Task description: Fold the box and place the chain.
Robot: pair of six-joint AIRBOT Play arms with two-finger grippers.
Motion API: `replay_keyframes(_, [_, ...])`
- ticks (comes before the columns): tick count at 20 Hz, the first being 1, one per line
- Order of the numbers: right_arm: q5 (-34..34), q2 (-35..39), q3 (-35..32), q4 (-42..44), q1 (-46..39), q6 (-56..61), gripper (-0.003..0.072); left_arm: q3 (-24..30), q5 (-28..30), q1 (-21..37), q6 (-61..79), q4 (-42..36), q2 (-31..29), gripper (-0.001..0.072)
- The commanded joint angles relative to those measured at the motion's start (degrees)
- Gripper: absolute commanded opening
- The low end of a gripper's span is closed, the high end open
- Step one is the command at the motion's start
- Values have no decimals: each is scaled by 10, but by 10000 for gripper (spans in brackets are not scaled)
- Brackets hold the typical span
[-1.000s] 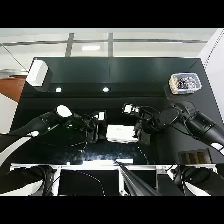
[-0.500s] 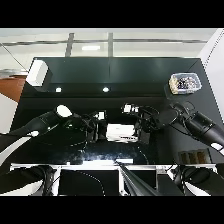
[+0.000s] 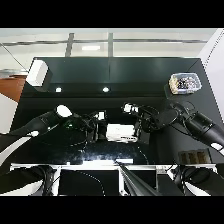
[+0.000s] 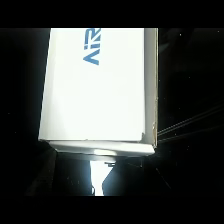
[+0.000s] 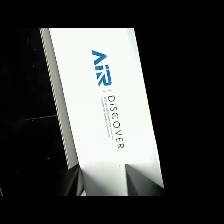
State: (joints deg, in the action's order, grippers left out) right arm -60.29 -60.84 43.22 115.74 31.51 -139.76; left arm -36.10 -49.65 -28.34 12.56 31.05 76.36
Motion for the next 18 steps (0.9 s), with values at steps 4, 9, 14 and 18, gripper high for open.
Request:
replay_keyframes(4, [-8,3,5,-10,0,30,506,0,0,0,0,0,0,329])
replay_keyframes(9, [-67,40,42,-25,-26,119,505,0,0,0,0,0,0,329])
replay_keyframes(14, [-63,70,41,-21,-36,132,507,0,0,0,0,0,0,329])
replay_keyframes(18, [-36,64,41,-21,-21,124,556,0,0,0,0,0,0,329])
